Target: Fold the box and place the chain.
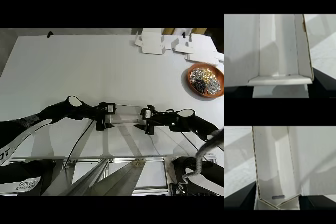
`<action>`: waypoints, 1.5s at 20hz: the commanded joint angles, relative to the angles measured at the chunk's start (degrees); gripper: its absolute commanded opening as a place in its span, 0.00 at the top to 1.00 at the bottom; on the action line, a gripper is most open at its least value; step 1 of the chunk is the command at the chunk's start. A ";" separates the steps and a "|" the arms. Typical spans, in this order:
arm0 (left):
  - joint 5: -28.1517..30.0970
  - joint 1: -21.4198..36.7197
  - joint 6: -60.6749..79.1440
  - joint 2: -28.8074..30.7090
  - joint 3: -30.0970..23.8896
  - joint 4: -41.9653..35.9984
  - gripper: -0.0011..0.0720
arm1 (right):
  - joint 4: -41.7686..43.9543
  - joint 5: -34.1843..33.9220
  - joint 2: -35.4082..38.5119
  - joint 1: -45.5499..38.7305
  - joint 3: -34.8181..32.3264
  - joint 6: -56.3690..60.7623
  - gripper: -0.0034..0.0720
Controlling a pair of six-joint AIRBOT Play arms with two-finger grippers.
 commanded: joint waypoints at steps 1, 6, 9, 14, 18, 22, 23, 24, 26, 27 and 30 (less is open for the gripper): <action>-0.07 1.16 0.02 -0.02 -0.11 -1.77 0.10 | -0.17 0.02 0.00 0.00 0.00 0.00 0.41; -0.24 2.23 0.07 -0.02 -0.98 -2.95 0.09 | -0.17 0.04 0.00 0.00 0.00 0.00 0.41; -0.26 2.19 0.52 -0.04 -1.29 -3.63 0.09 | -0.17 0.04 0.00 -0.02 0.00 0.00 0.41; -0.44 1.07 4.28 -0.07 -1.29 -6.99 0.09 | -0.17 0.04 0.00 -0.02 0.00 0.00 0.41; -0.85 1.03 4.28 -0.90 -1.29 -7.02 0.11 | -0.17 0.04 0.00 -0.02 0.00 0.00 0.41; -0.87 1.01 4.28 -0.90 -1.29 -7.04 0.49 | -0.17 0.04 0.00 -0.02 0.00 0.00 0.41; -0.85 1.01 4.26 -0.90 -1.29 -7.06 0.55 | -0.17 0.04 0.00 -0.02 0.00 0.00 0.41; -0.83 1.01 4.26 -0.90 -1.29 -7.06 0.55 | -0.17 0.02 0.00 0.00 0.00 0.00 0.41; -0.83 1.09 4.04 -0.90 -1.29 -7.06 0.55 | -0.17 0.04 0.00 -0.02 0.00 0.00 0.41; -0.83 1.16 4.04 -0.90 -1.29 -7.04 0.55 | -0.17 0.04 0.00 0.00 0.00 0.00 0.41; -0.87 1.09 4.07 -0.90 -1.29 -7.06 0.55 | -0.17 0.04 0.00 -0.02 0.00 0.00 0.41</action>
